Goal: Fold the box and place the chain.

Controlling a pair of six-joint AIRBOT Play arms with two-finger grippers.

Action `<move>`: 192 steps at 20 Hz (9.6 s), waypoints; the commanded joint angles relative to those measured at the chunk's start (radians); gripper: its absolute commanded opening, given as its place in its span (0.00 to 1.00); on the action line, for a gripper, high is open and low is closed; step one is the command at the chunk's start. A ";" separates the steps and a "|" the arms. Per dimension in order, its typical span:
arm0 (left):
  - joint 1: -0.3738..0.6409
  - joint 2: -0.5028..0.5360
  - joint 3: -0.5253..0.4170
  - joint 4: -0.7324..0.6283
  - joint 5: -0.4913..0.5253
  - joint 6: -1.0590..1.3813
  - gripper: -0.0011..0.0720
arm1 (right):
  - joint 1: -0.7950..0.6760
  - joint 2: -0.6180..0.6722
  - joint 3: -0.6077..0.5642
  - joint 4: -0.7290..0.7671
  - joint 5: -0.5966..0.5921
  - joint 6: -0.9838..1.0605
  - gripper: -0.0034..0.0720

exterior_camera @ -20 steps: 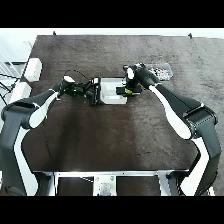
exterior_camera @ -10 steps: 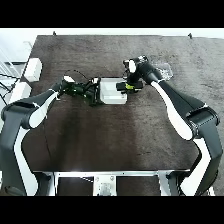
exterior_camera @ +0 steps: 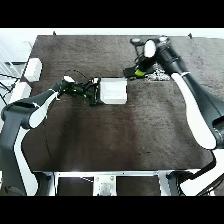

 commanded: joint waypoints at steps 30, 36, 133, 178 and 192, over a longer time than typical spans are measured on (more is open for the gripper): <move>-0.001 0.000 0.000 0.000 0.001 0.000 0.59 | -0.354 -0.198 -0.001 0.243 -0.395 -0.301 0.07; -0.001 0.000 0.000 0.000 0.001 0.000 0.59 | -0.341 0.052 -0.001 0.235 -0.351 -0.348 0.07; -0.001 0.000 0.000 0.000 0.000 0.000 0.59 | -0.055 0.550 -0.433 0.425 -0.477 -0.468 0.07; -0.001 0.000 0.000 0.000 0.001 0.000 0.59 | -0.345 0.114 -0.640 0.490 -0.812 -0.360 0.60; -0.001 0.000 0.000 0.000 0.001 0.000 0.59 | -0.330 -0.116 -0.423 0.618 -0.805 -0.472 0.07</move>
